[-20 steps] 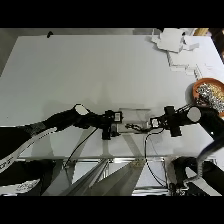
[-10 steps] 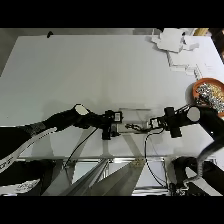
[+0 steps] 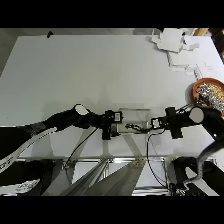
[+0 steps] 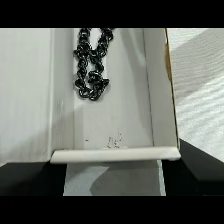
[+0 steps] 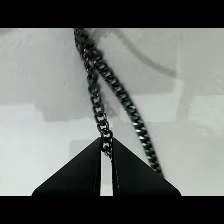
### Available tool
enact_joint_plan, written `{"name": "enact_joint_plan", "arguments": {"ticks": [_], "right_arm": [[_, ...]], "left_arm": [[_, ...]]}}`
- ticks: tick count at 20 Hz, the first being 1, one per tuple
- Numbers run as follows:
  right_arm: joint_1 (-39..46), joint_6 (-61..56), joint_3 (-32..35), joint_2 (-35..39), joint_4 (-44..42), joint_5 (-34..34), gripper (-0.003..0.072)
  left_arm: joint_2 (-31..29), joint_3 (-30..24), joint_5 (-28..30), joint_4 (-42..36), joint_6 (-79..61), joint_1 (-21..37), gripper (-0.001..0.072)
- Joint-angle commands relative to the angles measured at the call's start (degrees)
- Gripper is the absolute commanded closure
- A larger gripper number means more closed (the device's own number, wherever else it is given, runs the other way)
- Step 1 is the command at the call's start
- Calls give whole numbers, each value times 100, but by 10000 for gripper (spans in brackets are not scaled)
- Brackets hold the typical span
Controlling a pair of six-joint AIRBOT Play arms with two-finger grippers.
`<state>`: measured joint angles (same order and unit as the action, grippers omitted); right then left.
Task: Fold the box and place the chain.
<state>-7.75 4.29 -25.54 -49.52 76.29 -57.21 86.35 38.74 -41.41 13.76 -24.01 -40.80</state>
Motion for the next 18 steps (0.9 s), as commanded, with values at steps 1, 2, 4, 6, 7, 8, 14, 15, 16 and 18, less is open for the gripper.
{"name": "enact_joint_plan", "arguments": {"ticks": [1, 2, 4, 6, 7, 8, 14, 15, 16, 18], "right_arm": [[-7, -74, -7, 1014, -1384, -407, 664], [-26, 55, -7, 1287, -2070, -433, 664], [-245, 267, -7, 1668, -3010, -422, 664], [-656, 264, -7, 1742, -3628, -221, 664], [-920, 264, -7, 1714, -3818, -11, 664], [-1239, 262, -7, 1668, -3932, 337, 664], [-2549, 151, -7, 754, -3941, 1687, 663], [-2551, 127, -7, 568, -3908, 1727, 663], [-2535, -61, -7, 411, -3757, 1832, 663], [-2402, -404, -11, 348, -3254, 1864, 610]], "left_arm": [[-4, 0, 2, 2, 0, 0, 493], [-4, 0, 2, 0, 0, -2, 493], [-4, 0, 2, 0, 0, -2, 493], [-4, 0, 2, 0, 0, 0, 493], [-4, 0, 2, 0, 0, -2, 493], [-4, 0, 2, 0, 0, -2, 493], [-4, 0, 2, 0, 0, -2, 493], [-4, 0, 2, 0, 0, -2, 493], [-4, 0, 2, 0, 0, -2, 493], [-4, 0, 2, 0, 0, 0, 493]]}}
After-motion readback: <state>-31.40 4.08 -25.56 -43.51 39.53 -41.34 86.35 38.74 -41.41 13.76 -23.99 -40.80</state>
